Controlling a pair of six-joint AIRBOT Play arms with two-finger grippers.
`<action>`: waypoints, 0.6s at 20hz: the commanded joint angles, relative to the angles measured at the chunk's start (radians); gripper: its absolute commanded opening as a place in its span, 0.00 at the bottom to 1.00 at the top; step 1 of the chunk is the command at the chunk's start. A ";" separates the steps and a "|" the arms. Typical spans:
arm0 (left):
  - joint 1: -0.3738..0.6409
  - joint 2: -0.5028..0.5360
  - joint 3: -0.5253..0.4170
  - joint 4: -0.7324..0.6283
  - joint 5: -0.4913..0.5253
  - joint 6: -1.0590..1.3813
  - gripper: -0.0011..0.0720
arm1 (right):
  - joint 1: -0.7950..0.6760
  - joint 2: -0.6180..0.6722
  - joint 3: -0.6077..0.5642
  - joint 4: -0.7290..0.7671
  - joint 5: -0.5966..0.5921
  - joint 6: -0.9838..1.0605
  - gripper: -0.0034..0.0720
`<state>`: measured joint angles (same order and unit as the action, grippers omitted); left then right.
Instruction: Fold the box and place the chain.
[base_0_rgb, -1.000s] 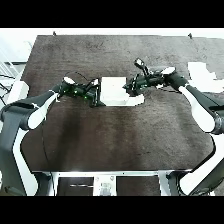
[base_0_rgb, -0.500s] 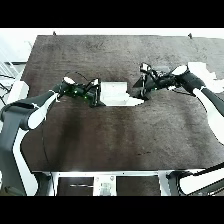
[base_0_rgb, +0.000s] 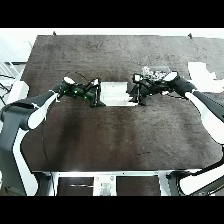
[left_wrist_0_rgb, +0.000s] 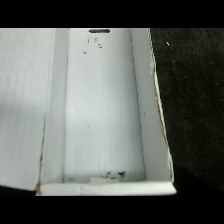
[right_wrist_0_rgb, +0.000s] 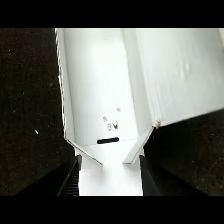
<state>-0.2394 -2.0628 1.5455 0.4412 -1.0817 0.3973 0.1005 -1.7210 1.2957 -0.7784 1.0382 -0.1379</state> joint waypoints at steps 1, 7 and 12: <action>0.000 -0.001 0.000 0.000 0.000 0.000 0.57 | 0.016 -0.016 -0.002 -0.004 -0.024 -0.005 0.62; 0.000 0.000 0.000 0.000 0.001 0.000 0.57 | 0.057 -0.023 -0.002 0.019 -0.039 -0.006 0.40; 0.000 0.000 0.000 0.000 0.000 0.000 0.57 | 0.072 -0.048 -0.003 0.075 -0.089 -0.006 0.39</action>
<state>-0.2386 -2.0628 1.5455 0.4423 -1.0840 0.3977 0.1635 -1.7580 1.2934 -0.7353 0.9714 -0.1440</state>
